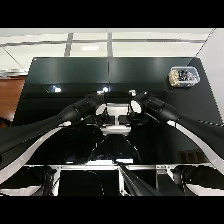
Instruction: Fold the box and place the chain.
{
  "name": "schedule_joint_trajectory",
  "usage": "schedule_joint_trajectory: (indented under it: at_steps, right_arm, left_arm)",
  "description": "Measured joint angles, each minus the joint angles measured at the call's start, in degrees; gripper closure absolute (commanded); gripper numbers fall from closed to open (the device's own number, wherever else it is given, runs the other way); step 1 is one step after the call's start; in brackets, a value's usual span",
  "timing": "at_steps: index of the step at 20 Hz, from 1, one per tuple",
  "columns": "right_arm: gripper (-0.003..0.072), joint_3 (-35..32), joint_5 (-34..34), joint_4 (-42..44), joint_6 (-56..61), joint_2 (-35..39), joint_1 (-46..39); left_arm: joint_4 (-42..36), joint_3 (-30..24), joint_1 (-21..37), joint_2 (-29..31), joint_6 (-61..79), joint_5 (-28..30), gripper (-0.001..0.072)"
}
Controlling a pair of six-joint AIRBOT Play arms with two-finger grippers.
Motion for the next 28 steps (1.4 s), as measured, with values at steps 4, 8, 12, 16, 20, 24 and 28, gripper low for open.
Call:
schedule_joint_trajectory:
  at_steps: [4,8,12,16,20,24,28]
  right_arm:
    - [0.0573,0.1,0.3,-0.3,1.0,-0.6,0.5]
    - [0.0672,0.1,0.2,-0.1,1.8,-1.0,0.9]
    - [0.0670,0.2,0.2,-0.2,1.6,-1.1,1.0]
    - [0.0514,0.5,0.3,-0.8,1.1,-1.3,1.1]
    - [0.0521,1.2,0.5,-0.7,1.3,-1.2,1.2]
    - [0.0521,1.4,0.5,-0.6,1.4,-1.3,1.2]
    - [0.0671,1.5,0.7,0.0,2.1,-1.9,1.2]
  left_arm:
    - [0.0,0.0,0.0,0.0,0.0,0.0,0.0682]
    - [-0.3,0.0,0.0,0.0,-0.3,-0.3,0.0682]
    - [-0.2,0.0,0.0,0.0,-0.1,-0.2,0.0682]
    - [0.5,0.0,0.0,0.0,0.3,0.3,0.0682]
    - [0.4,0.0,0.0,0.0,0.1,-0.1,0.0682]
    - [0.2,0.0,0.0,0.0,0.1,-0.2,0.0682]
    - [0.0,0.0,0.0,0.0,-0.3,-0.3,0.0682]
